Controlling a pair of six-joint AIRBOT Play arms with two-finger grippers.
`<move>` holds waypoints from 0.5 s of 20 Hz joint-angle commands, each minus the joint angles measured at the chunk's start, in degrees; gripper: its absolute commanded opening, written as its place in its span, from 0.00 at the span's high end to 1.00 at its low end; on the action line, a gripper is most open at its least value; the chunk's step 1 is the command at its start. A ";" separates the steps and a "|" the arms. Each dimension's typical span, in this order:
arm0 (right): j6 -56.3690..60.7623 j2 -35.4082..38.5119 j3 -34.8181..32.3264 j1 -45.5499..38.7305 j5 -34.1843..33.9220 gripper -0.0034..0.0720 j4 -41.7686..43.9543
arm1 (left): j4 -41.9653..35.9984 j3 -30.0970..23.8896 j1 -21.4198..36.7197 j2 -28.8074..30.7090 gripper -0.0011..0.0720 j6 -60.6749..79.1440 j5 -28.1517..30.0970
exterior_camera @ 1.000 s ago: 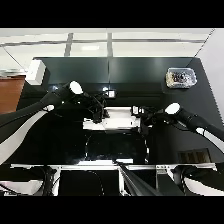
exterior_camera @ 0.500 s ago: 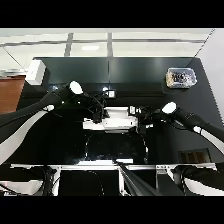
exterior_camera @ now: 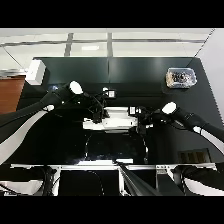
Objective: Fold the box and place the chain.
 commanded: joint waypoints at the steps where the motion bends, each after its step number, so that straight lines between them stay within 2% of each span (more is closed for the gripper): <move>1: 0.04 -0.04 0.07 0.04 -0.11 0.33 0.07 | -0.02 0.11 0.00 0.02 0.95 -0.09 -0.11; 2: 0.04 -0.04 0.07 0.04 -0.13 0.33 0.07 | -0.02 0.24 0.00 0.04 0.93 -0.09 -0.20; 3: 0.04 -0.04 0.07 0.04 -0.13 0.33 0.07 | 0.04 0.42 0.00 0.13 0.77 -0.26 -0.42; 4: 0.04 -0.04 0.07 0.04 -0.13 0.33 0.07 | 0.07 0.74 0.07 0.39 0.59 -1.09 -0.81; 6: 0.04 -0.04 0.07 0.04 -0.13 0.33 0.07 | 3.02 1.64 0.46 2.08 0.07 -5.16 -1.81; 7: 0.04 -0.04 0.07 0.04 -0.13 0.33 0.07 | 5.84 2.23 0.85 3.23 0.00 -9.31 -2.10; 10: 0.04 -0.04 0.07 0.04 -0.11 0.33 0.07 | 16.24 2.99 3.54 8.02 0.00 -18.84 -6.84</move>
